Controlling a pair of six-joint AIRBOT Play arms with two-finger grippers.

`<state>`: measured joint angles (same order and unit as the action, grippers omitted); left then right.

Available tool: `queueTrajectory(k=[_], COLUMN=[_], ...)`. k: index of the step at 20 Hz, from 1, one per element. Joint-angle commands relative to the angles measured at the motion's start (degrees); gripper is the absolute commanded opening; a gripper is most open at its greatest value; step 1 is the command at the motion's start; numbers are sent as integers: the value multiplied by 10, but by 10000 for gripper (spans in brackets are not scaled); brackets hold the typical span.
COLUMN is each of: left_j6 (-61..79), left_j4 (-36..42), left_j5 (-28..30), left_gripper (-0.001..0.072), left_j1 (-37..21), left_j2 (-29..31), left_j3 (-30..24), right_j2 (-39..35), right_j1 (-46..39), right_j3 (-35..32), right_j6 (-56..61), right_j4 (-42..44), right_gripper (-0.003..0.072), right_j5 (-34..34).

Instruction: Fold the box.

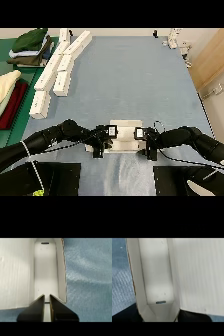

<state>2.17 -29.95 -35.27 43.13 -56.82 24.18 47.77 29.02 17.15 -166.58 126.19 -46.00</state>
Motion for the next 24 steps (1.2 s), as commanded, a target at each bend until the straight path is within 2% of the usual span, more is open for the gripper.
queueTrajectory(k=[1,6,8,9,10,11,15,18,20,22,24], left_j6=[-3,-3,-10,-34,-62,-95,-349,-531,-701,-895,-994], left_j4=[4,3,-1,-1,-24,-76,-227,-336,-424,-504,-534], left_j5=[-8,-9,-10,-12,-17,-36,-89,-134,-148,-183,-242], left_gripper=[604,603,577,497,143,13,13,13,12,12,12], left_j1=[1,1,1,0,0,0,0,0,-10,-49,-117], left_j2=[-5,-5,-5,-4,0,8,60,125,177,214,227], left_j3=[2,2,2,3,4,9,28,47,49,48,48], right_j2=[0,0,0,0,0,0,0,0,0,0,0], right_j1=[0,0,0,0,0,0,0,0,0,0,0], right_j3=[0,0,0,0,0,0,0,0,0,0,0], right_j6=[0,0,0,0,0,0,0,0,0,0,0], right_j4=[0,0,0,0,0,0,0,0,0,0,0], right_gripper=[488,488,488,488,488,488,488,488,488,488,488], right_j5=[0,0,0,0,0,0,0,0,0,0,0])
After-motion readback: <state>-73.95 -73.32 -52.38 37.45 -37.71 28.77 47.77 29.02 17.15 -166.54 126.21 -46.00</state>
